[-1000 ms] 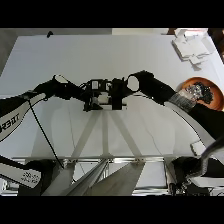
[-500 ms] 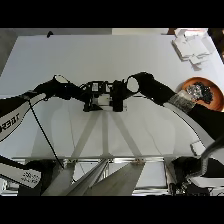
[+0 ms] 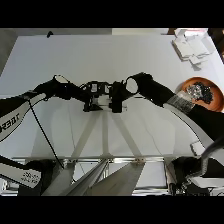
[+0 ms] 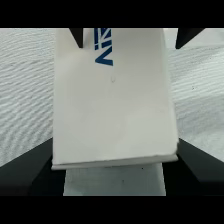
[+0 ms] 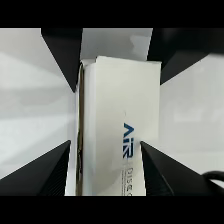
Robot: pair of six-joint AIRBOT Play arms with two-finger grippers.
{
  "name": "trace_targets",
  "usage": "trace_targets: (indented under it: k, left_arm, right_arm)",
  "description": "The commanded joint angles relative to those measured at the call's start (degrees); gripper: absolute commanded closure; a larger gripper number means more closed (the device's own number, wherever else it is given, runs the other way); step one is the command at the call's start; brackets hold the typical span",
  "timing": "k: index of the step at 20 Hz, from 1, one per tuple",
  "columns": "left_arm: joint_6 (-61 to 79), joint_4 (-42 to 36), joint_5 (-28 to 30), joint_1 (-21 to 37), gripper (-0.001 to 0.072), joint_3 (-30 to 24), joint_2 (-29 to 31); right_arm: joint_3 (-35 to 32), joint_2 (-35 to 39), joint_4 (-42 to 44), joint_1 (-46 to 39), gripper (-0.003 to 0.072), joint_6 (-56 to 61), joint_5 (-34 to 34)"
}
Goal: Fold the box and place the chain.
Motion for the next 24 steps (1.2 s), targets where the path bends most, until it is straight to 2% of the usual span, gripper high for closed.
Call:
trace_targets:
  k: [1, 6, 8, 11, 12, 13, 14, 20, 24]
  left_arm:
    - [0.0, 0.0, 0.2, 0.0, 0.0432, 0.1, 0.0]
    - [0.0, 0.0, 0.2, 0.0, 0.0432, 0.1, 0.0]
    - [0.0, 0.0, 0.2, 0.0, 0.0432, 0.1, 0.0]
    - [0.0, 0.0, 0.2, 0.0, 0.0432, 0.1, 0.0]
    - [0.0, 0.0, 0.2, 0.0, 0.0432, 0.1, 0.0]
    - [0.0, 0.0, 0.2, 0.0, 0.0432, 0.1, 0.0]
    - [0.0, 0.0, 0.2, 0.0, 0.0432, 0.1, 0.0]
    - [0.0, 0.0, 0.2, 0.0, 0.0432, 0.1, 0.0]
    - [0.0, 0.0, 0.2, 0.0, 0.0432, 0.1, 0.0]
  right_arm:
    - [0.0, 0.8, -0.1, 0.3, 0.0206, 0.1, -0.1]
    - [0.0, 5.0, -0.2, 0.0, 0.0211, 8.6, 0.1]
    - [0.0, 6.8, 0.4, -0.8, 0.0278, 12.5, 0.4]
    - [0.0, 7.6, 6.5, -4.1, 0.0315, 17.5, 0.3]
    - [-0.1, 7.3, 9.8, -5.5, 0.0416, 18.3, 0.3]
    - [-0.4, 7.0, 12.7, -6.6, 0.0573, 18.3, 0.1]
    - [-0.9, 6.5, 15.5, -7.6, 0.0675, 18.5, -0.5]
    - [-7.0, 1.3, 34.5, -8.8, 0.0678, 18.9, -2.1]
    - [-9.6, -2.2, 35.3, -7.9, 0.0678, 18.9, -3.0]
